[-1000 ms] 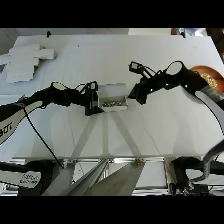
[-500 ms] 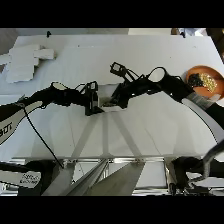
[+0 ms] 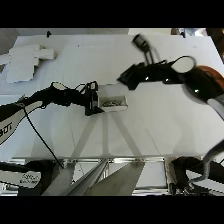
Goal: Fold the box and place the chain.
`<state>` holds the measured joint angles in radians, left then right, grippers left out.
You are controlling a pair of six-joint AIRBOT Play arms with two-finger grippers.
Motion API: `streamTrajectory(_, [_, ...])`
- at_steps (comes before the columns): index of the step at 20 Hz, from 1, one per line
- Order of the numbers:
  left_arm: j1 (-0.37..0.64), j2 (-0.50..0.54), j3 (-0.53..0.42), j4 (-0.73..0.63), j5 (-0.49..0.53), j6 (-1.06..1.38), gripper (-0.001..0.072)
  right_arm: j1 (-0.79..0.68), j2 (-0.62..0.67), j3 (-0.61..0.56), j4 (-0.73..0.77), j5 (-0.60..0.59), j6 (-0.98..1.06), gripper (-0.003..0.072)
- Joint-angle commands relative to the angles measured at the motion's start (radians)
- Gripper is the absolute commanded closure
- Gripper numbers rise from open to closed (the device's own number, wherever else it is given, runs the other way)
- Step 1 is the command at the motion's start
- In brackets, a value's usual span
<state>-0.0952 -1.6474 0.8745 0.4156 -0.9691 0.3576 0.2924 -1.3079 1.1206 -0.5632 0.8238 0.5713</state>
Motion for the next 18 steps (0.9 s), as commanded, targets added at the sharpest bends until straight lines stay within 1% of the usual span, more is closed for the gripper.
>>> streamTrajectory(1, [0.000, 0.001, 0.000, 0.000, 0.000, 0.000, 0.0144, -0.101, -0.045, 0.075, 0.043, 0.018, 0.140, 0.0364])
streamTrajectory(3, [0.000, 0.001, 0.000, 0.000, 0.000, 0.000, 0.0144, -0.123, -0.143, 0.161, 0.045, 0.082, 0.175, 0.0364])
streamTrajectory(6, [0.000, 0.001, 0.000, 0.000, 0.000, 0.000, 0.0144, -0.124, -0.299, 0.291, 0.046, 0.114, 0.233, 0.0365])
streamTrajectory(8, [0.000, 0.001, 0.000, 0.000, 0.000, 0.000, 0.0144, -0.120, -0.386, 0.349, 0.045, 0.162, 0.259, 0.0365])
streamTrajectory(13, [0.000, 0.001, 0.000, 0.000, 0.000, 0.000, 0.0144, -0.086, -0.489, 0.359, 0.037, 0.352, 0.209, 0.0365])
streamTrajectory(18, [0.000, 0.001, 0.000, 0.000, 0.000, 0.000, 0.0144, -0.039, -0.503, 0.359, 0.038, 0.502, 0.092, 0.0366])
